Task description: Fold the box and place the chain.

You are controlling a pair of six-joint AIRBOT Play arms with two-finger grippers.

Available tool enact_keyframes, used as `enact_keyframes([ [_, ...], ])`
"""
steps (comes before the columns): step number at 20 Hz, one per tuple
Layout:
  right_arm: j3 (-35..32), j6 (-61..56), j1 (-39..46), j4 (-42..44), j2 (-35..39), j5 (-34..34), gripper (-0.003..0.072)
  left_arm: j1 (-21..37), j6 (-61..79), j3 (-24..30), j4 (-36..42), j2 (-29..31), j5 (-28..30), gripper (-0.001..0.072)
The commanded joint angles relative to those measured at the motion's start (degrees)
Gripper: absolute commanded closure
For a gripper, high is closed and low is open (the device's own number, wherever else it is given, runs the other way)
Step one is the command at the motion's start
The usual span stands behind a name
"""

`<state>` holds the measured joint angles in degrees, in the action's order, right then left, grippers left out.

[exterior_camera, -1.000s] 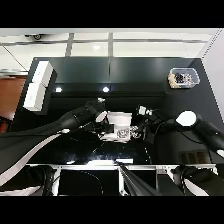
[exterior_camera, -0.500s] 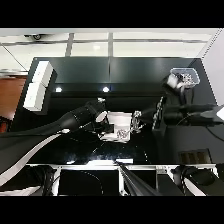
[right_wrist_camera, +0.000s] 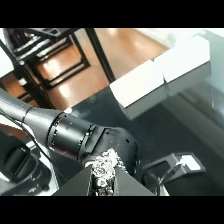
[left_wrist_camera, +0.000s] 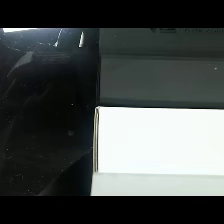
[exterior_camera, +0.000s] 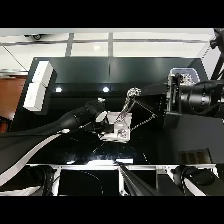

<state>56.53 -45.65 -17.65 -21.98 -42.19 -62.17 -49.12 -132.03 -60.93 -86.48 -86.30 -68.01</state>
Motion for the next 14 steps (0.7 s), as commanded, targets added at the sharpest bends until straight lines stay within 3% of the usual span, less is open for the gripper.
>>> enact_keyframes([
  [1, -0.4, -5.2, -1.0, -6.7, -2.0, -2.4, 0.0640, 0.0, 0.0, 0.0, 0.0, 0.0, 0.0, 0.0680],
  [7, -8.4, -5.2, -6.8, -18.2, -6.2, 1.0, 0.0612, 0.0, 0.0, 0.0, 0.0, 0.0, 0.0, 0.0680],
  [9, -8.6, -6.1, -6.6, -21.3, -6.0, 2.6, 0.0239, 0.0, 0.0, 0.0, 0.0, 0.0, 0.0, 0.0679],
  [10, -8.4, -6.1, -5.9, -23.2, -5.7, 2.3, 0.0116, 0.0, 0.0, 0.0, 0.0, 0.0, 0.0, 0.0680],
  [14, -8.9, -6.1, 1.4, -39.7, -4.8, -3.9, 0.0087, 0.0, 0.0, 0.0, 0.0, 0.0, 0.0, 0.0679],
])
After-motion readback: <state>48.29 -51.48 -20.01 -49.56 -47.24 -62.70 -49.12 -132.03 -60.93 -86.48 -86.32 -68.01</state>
